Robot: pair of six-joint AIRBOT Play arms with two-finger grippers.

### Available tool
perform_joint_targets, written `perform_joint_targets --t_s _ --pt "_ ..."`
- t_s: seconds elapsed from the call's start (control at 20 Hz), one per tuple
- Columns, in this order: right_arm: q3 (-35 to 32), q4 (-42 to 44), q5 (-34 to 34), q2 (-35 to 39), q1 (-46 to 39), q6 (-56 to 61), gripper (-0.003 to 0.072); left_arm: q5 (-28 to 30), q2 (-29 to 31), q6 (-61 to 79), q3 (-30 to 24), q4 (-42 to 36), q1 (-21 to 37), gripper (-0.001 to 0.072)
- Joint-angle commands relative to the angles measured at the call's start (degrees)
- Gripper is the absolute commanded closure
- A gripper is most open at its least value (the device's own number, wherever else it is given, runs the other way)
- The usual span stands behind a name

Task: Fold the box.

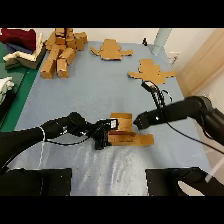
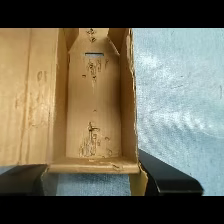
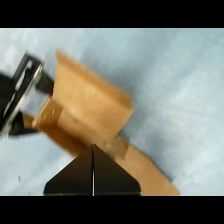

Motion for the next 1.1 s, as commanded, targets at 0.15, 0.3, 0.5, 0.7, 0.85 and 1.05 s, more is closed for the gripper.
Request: perform_joint_targets --t_s 0.15,0.3,0.5,0.7,0.85,1.05 --pt "-17.14 -7.08 -3.43 13.46 2.05 -23.26 0.0226 0.02 -0.02 0.00 0.04 0.00 0.07 0.0314" --pt "-19.65 -12.44 6.19 10.05 2.05 -32.17 0.0227 0.02 -0.02 0.00 0.04 0.00 0.07 0.0315" --pt "-19.63 -7.02 15.04 3.61 2.05 -44.46 0.0227 0.02 -0.02 0.00 0.04 0.00 0.07 0.0314" --pt "-19.63 -0.11 16.96 2.29 2.05 -54.03 0.0227 0.02 -0.02 0.00 0.04 0.00 0.07 0.0314" --pt "-19.63 2.29 18.43 2.10 2.05 -56.57 0.0355 0.02 -0.02 0.00 0.04 0.00 0.07 0.0314" --pt "-19.65 4.13 18.78 2.10 2.05 -57.44 0.0550 0.02 -0.02 0.00 0.04 0.02 0.07 0.0314"
